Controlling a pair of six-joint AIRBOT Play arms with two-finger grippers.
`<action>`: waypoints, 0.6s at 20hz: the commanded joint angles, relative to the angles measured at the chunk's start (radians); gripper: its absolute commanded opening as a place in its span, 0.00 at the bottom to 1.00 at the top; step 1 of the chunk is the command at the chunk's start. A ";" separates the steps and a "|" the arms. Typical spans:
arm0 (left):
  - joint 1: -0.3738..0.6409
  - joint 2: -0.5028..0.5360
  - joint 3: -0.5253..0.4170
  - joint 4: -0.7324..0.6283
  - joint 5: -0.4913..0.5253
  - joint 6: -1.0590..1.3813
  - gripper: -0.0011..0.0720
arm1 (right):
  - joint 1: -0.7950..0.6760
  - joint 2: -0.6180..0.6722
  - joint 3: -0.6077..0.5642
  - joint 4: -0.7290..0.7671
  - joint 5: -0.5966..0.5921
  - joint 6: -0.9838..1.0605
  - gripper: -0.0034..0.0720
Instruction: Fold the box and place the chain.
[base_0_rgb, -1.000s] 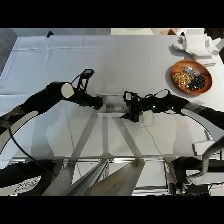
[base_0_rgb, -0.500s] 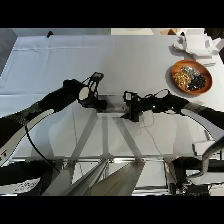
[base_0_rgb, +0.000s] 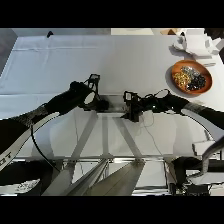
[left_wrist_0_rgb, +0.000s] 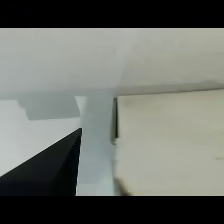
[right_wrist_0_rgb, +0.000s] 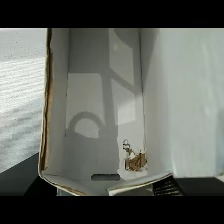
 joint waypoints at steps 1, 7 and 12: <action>-0.031 -0.016 0.001 0.008 0.004 -0.111 0.61 | 0.000 0.000 0.000 0.000 0.000 0.000 0.57; -0.037 -0.021 0.001 0.012 0.008 -0.143 0.19 | 0.000 0.000 0.001 0.000 0.000 0.000 0.57; -0.037 -0.021 0.001 0.004 0.017 -0.138 0.03 | 0.000 0.000 0.000 0.000 0.000 0.000 0.57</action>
